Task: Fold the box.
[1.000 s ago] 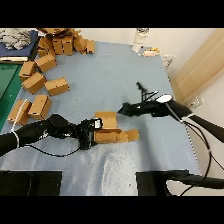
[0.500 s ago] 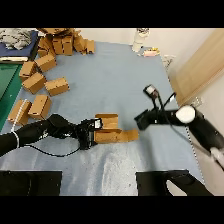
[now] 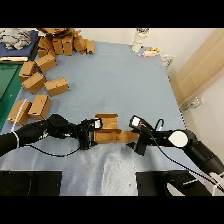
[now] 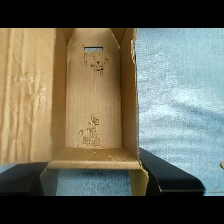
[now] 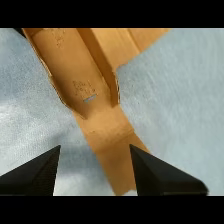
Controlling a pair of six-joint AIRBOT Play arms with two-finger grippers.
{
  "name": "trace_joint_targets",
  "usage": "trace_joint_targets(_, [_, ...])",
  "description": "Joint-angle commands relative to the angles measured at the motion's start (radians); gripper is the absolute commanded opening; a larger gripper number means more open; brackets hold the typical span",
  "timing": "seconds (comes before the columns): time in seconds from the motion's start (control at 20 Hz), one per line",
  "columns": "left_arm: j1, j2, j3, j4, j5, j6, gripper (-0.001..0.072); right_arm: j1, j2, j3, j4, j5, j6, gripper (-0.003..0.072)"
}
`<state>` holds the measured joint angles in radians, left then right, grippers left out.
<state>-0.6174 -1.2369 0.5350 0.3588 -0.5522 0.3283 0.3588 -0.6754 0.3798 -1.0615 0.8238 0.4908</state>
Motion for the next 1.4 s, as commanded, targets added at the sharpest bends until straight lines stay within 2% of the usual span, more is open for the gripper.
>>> trace_joint_targets(0.0, [0.001, 0.0, 0.0, 0.0, 0.0, 0.0, 0.0463, 0.054, -0.083, -0.007, 0.025, -0.143, -0.122, 0.0665])
trace_joint_targets(0.1, [0.001, 0.0, 0.0, 0.0, 0.0, 0.0, 0.0462, 0.07, -0.15, 0.001, 0.032, -0.209, -0.157, 0.0663])
trace_joint_targets(0.25, [0.001, 0.001, 0.0, 0.0, 0.0, 0.0, 0.0463, 0.072, -0.221, 0.029, 0.041, -0.216, -0.172, 0.0646])
trace_joint_targets(0.45, [0.001, 0.001, 0.0, 0.0, 0.0, 0.0, 0.0463, 0.072, -0.241, 0.066, 0.054, -0.217, -0.246, 0.063])
trace_joint_targets(0.5, [0.001, 0.0, 0.0, 0.0, 0.001, 0.0, 0.0463, 0.072, -0.242, 0.067, 0.056, -0.223, -0.271, 0.055])
trace_joint_targets(0.55, [0.001, 0.001, 0.0, 0.0, 0.0, 0.0, 0.0463, 0.072, -0.243, 0.067, 0.067, -0.223, -0.285, 0.0521])
trace_joint_targets(0.65, [0.001, 0.001, 0.0, 0.0, 0.0, 0.0, 0.0463, 0.072, -0.248, 0.067, 0.111, -0.22, -0.291, 0.052])
trace_joint_targets(0.7, [0.001, 0.0, 0.0, 0.0, 0.0, 0.0, 0.0463, 0.072, -0.248, 0.067, 0.134, -0.219, -0.294, 0.0486])
trace_joint_targets(0.8, [0.001, 0.0, 0.0, 0.0, 0.0, 0.0, 0.0463, 0.072, -0.248, 0.067, 0.169, -0.218, -0.314, 0.0364])
trace_joint_targets(0.9, [0.001, 0.0, 0.0, 0.0, 0.0, 0.0, 0.0463, 0.072, -0.248, 0.067, 0.188, -0.202, -0.317, 0.0308])
trace_joint_targets(0.95, [0.001, 0.001, 0.0, 0.0, 0.0, 0.0, 0.0463, 0.072, -0.252, 0.067, 0.188, -0.188, -0.317, 0.0222])
trace_joint_targets(1.35, [0.001, 0.0, 0.0, 0.0, 0.0, 0.0, 0.0463, 0.074, -0.271, 0.067, 0.205, -0.151, -0.316, 0.022])
